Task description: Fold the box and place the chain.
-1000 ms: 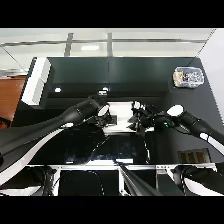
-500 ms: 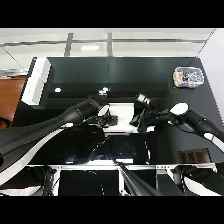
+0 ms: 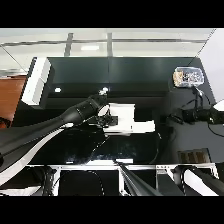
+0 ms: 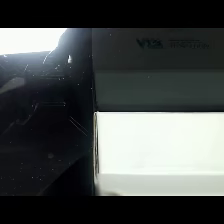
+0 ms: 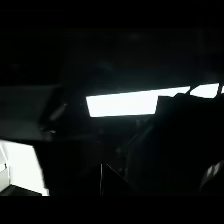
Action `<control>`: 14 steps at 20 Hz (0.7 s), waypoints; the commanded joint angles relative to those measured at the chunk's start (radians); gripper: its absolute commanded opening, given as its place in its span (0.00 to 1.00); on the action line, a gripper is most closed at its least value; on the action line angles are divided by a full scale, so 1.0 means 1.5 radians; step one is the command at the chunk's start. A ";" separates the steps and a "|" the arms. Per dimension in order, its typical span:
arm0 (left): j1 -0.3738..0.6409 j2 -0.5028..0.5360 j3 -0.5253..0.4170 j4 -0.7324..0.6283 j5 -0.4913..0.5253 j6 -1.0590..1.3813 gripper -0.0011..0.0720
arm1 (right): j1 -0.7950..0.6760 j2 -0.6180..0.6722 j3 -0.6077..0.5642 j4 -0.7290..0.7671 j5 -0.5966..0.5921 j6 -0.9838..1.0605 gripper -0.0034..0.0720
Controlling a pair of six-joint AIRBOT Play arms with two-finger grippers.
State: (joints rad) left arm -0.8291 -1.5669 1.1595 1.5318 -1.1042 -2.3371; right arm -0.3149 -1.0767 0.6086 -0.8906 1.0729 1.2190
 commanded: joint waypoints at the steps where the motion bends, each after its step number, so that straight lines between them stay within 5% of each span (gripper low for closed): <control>1: 0.000 0.000 0.000 0.000 0.000 0.000 0.05 | -0.043 -0.045 -0.056 0.074 0.017 0.031 0.06; 4: 0.000 0.000 0.000 0.000 -0.001 0.000 0.05 | 0.045 -0.105 -0.065 0.152 0.038 -0.042 0.07; 9: 0.000 0.000 0.000 0.000 -0.001 0.000 0.05 | 0.184 -0.126 -0.061 0.201 -0.040 -0.097 0.07; 14: 0.000 0.000 0.000 0.000 -0.001 0.000 0.05 | 0.192 -0.126 -0.033 0.257 0.055 -0.188 0.07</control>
State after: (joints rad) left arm -0.8291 -1.5673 1.1595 1.5322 -1.1057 -2.3375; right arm -0.0486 -1.2621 0.5404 -0.5663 1.0840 1.0237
